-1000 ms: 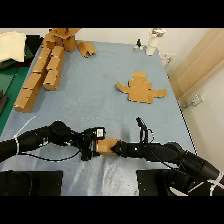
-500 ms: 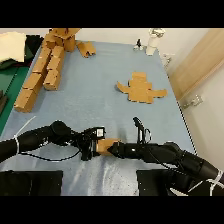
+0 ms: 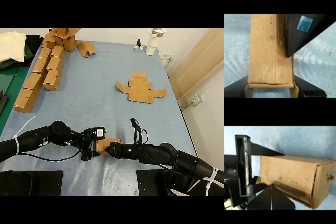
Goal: Fold the box.
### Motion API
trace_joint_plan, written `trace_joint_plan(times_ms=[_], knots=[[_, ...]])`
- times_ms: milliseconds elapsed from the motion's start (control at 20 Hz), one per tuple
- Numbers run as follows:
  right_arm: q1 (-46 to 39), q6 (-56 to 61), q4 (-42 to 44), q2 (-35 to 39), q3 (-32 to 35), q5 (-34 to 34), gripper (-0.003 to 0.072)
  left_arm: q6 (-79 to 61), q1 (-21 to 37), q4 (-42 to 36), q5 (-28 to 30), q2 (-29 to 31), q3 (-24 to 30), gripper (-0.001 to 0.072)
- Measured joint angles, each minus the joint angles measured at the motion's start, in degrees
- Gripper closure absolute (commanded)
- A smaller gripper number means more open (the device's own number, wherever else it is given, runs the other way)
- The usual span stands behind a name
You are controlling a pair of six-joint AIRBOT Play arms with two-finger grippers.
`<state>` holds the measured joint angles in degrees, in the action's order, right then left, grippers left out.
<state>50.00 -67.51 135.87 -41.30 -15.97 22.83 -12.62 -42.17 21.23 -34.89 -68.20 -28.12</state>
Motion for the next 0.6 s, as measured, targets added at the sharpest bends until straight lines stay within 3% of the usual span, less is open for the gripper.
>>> trace_joint_plan(times_ms=[600], knots=[[0.0,0.0,-2.4,2.3,0.0,-0.1,0.0684,0.0,0.0,0.0,-0.1,0.0,0.0,0.0185]])
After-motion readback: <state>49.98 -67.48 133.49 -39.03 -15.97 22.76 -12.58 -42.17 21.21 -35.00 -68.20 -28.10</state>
